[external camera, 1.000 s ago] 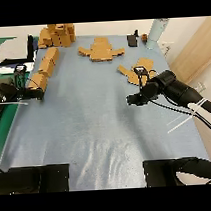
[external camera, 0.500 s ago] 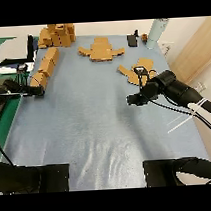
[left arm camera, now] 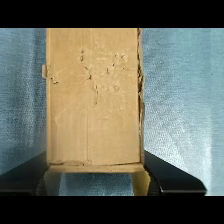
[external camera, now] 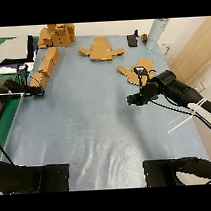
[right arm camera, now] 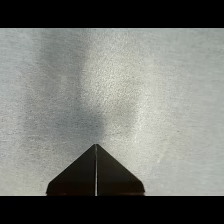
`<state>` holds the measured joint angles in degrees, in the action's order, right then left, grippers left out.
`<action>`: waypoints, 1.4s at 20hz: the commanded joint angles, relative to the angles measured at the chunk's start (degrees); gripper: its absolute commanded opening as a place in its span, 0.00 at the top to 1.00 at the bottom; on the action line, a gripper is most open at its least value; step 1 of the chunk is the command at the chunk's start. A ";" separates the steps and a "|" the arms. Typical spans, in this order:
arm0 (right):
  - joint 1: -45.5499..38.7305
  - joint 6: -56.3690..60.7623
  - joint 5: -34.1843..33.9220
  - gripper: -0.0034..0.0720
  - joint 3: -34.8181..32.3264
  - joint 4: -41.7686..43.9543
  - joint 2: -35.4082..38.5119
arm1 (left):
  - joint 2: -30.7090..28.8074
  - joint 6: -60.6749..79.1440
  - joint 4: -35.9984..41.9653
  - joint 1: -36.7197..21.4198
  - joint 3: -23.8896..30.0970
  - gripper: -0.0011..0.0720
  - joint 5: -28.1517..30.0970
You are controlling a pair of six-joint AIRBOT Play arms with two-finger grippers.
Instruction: Fold the box.
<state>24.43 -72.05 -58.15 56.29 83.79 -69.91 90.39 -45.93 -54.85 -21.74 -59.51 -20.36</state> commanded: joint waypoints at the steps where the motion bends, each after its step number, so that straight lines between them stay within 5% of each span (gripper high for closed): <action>1: -0.02 0.02 0.00 0.95 0.04 0.02 -0.02 | 0.04 -0.17 -0.02 -0.02 -0.07 0.30 -0.04; 2: -0.02 0.02 0.00 0.95 0.04 0.02 -0.02 | 0.04 -0.17 -0.02 -0.02 -0.07 0.04 -0.42; 3: -0.02 0.02 0.00 0.95 0.04 0.02 -0.02 | 0.04 -0.24 0.00 -0.02 -0.07 0.03 -0.81; 11: -0.02 0.02 0.00 0.95 0.04 0.02 -0.02 | -4.31 -1.73 -0.50 -0.87 -1.38 0.03 -11.58; 20: -0.02 0.02 0.00 0.95 0.04 0.02 -0.02 | -18.78 -9.64 -0.72 -1.86 -6.12 0.03 -35.63; 27: -0.02 0.02 0.00 0.95 0.04 0.02 -0.02 | -25.88 -15.87 0.17 -1.09 -6.16 0.03 -42.01; 28: -0.02 0.02 0.00 0.95 0.04 0.02 -0.02 | -26.38 -17.90 1.38 -1.07 -6.14 0.17 -44.46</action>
